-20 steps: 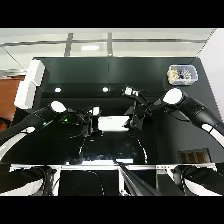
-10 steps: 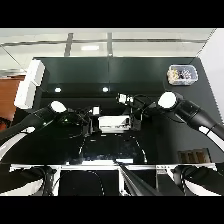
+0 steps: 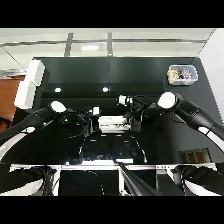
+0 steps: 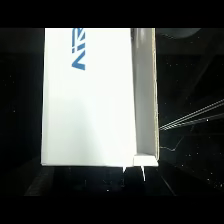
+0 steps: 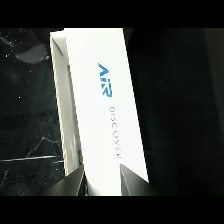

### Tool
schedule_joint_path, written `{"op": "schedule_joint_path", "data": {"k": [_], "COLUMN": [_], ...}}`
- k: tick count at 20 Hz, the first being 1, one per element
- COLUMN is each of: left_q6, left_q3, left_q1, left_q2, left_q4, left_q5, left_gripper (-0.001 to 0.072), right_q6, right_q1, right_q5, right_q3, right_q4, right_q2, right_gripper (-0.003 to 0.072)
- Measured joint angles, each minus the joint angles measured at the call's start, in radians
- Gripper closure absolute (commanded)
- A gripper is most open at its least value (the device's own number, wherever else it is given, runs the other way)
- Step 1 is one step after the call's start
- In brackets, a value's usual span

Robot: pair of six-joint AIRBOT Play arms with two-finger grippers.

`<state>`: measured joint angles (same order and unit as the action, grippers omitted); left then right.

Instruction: Fold the box and place the chain.

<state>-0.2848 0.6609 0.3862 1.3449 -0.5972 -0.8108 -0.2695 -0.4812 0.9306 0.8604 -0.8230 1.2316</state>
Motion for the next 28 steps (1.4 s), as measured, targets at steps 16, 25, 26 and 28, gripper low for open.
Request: {"op": "schedule_joint_path", "data": {"k": [16,25,26,28], "left_q6": [0.000,0.000,0.001,0.003], "left_q3": [0.000,0.000,0.000,0.000], "left_q1": [0.000,0.000,0.000,0.000], "left_q2": [0.000,0.000,0.000,0.000], "left_q4": [-0.001,-0.001,-0.001,-0.001], "left_q5": [-0.002,-0.002,-0.002,-0.002], "left_gripper": [0.0304,0.0304,0.0304,0.0304], "right_q6": [-0.019,-0.077,-0.082,-0.113], "right_q1": [0.000,0.000,0.000,0.003], "right_q5": [0.045,0.077,0.078,0.087], "right_q3": [0.000,-0.018,-0.017,-0.008], "right_q4": [0.000,-0.040,-0.042,-0.049], "right_q2": [0.000,0.008,0.006,-0.006], "right_gripper": [0.0416,0.0417,0.0418,0.0418]}}
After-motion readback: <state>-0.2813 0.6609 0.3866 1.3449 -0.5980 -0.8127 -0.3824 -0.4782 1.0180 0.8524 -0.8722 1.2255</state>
